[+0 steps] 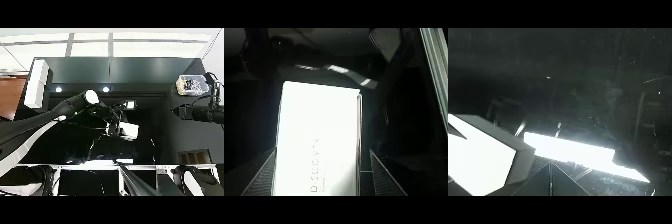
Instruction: Fold the box and place the chain.
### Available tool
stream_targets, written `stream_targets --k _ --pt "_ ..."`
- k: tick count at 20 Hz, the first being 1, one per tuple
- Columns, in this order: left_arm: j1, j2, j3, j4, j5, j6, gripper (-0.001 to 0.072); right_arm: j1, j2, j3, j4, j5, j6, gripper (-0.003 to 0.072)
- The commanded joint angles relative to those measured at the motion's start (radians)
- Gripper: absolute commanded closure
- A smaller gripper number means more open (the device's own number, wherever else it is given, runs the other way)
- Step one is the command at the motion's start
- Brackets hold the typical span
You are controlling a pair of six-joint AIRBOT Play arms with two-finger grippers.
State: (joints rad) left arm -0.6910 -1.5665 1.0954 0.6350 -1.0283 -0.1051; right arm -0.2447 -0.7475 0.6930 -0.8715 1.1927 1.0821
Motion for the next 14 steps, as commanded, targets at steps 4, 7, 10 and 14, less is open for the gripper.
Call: stream_targets --k 4,7,10,14 --pt "-0.03 -0.006 0.005 0.071 -0.018 -0.007 -0.0002 0.0 0.0 0.0 -0.003 -0.009 -0.002 0.0672" --pt "-0.048 -0.006 0.004 0.098 -0.001 -0.006 -0.0002 0.0 0.0 0.0 -0.002 -0.009 -0.002 0.0672" --pt "-0.06 -0.007 0.004 0.153 0.003 0.004 -0.0002 -0.001 0.0 0.0 -0.002 -0.009 -0.002 0.0672" --pt "-0.085 -0.02 0.004 0.246 0.027 0.062 0.0 0.0 0.0 0.0 -0.002 -0.009 -0.002 0.0672"
